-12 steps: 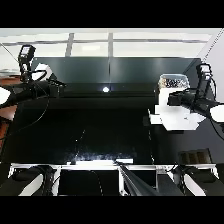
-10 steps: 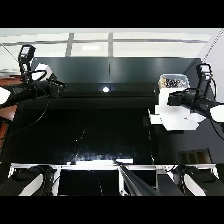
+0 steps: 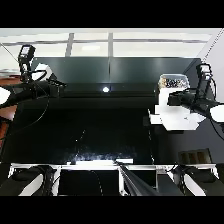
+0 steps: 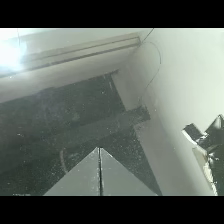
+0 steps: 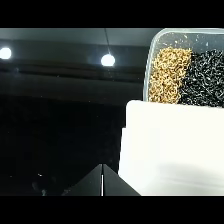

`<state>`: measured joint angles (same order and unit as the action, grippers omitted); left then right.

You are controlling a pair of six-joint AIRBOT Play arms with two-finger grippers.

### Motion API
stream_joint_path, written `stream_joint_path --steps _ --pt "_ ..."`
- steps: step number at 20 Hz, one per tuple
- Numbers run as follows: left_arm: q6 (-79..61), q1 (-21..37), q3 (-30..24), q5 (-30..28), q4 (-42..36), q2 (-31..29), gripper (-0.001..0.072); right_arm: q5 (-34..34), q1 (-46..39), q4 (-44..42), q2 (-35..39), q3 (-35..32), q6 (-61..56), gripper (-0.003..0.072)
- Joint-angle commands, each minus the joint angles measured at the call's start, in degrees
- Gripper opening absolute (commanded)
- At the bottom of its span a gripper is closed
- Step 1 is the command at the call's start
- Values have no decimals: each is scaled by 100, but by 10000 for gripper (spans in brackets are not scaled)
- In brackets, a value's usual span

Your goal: Fold the box and place the chain.

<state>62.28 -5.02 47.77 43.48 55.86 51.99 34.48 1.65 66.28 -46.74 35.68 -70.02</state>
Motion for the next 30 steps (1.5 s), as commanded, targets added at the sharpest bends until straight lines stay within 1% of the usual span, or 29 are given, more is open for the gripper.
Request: stream_joint_path --steps 1,5,8,9,10,11,12,13,14,15,17,18,20,21,22,23,24,26,27,28,29,30 --pt "-13 2 -2 -2 2 9 30 0 0 0 4 0 -2 29" --pt "-203 2 -13 22 42 155 30 0 0 0 4 0 -2 29" --pt "-197 2 -33 227 -90 354 36 -42 0 -24 4 0 -4 29" --pt "-164 -2 -59 223 -136 415 165 -223 2 -35 4 0 -4 30" --pt "-131 -2 -83 216 -210 459 473 -337 0 -205 4 0 -4 29" --pt "-87 -2 -96 195 -282 490 712 -339 0 -319 4 0 -4 30" --pt "-42 -4 -96 203 -297 507 710 -236 0 -378 4 0 -4 31" --pt "-28 -4 -96 197 -299 509 709 -94 0 -374 4 0 -17 144" --pt "-28 -4 -96 192 -302 507 710 -35 0 -367 4 0 -87 490" --pt "-31 -2 -96 188 -299 509 709 0 -13 -369 4 0 -188 686" --pt "-31 -2 -96 192 -299 509 710 -105 -26 -234 4 7 -203 697" --pt "-28 -2 -96 192 -299 509 710 -269 -66 -170 7 48 -227 696" --pt "-31 -2 -96 195 -299 509 710 -820 -131 -192 11 157 -232 697" --pt "-31 -2 -96 195 -299 509 710 -933 -131 -186 22 258 -221 697" --pt "-31 -2 -96 203 -297 509 710 -992 -146 92 17 356 -223 697" --pt "-31 -4 -96 201 -297 509 710 -855 -271 577 0 490 -361 697" --pt "-31 -2 -96 195 -297 509 710 -487 -516 1217 -70 667 -844 697" --pt "-31 -2 -96 192 -297 509 710 870 -1373 2977 -492 1274 -2498 696" --pt "-31 -4 -96 197 -299 509 710 1556 -1882 3447 -787 1600 -2669 696" --pt "-31 -4 -96 197 -302 509 710 1971 -2358 3681 -1034 1786 -2500 695" --pt "-28 -4 -96 201 -302 509 709 2358 -2855 3626 -1259 1882 -2177 695" --pt "-28 -4 -96 201 -302 509 710 2723 -3272 3309 -1440 1919 -1801 695"
